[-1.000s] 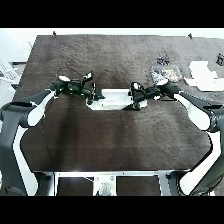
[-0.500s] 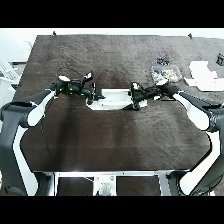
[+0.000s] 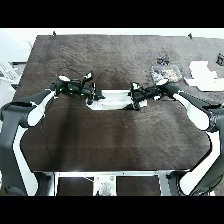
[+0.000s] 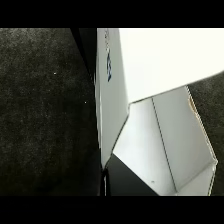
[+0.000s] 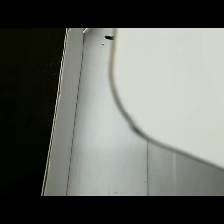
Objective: Fold the box and place the chain.
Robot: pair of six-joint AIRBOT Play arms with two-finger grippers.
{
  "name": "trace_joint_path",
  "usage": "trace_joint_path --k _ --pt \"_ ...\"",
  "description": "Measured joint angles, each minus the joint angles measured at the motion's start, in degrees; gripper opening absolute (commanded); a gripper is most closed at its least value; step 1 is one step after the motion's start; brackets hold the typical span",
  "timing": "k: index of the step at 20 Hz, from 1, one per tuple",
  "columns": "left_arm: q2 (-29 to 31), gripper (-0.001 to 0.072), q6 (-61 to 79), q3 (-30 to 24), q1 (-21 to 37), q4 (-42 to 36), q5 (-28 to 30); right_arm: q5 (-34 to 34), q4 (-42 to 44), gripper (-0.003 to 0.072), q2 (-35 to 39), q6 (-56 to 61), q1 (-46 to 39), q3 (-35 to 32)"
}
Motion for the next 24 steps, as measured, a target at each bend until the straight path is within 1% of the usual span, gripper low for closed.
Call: trace_joint_path --k 1,2,24 --pt "0.0 0.0022 0.02 0.0 0.0 0.02 0.02 0.02 -0.07 0.06 0.0 0.0 0.0 0.0" --pt "0.0 0.0022 0.02 0.0 0.0 0.0 0.02 0.04 -0.11 0.0549 0.0 0.0 0.0 0.0" --pt "0.0 0.0022 0.02 0.0 -0.02 0.0 0.17 0.24 -0.24 0.0549 0.0 -0.07 0.0 0.02"
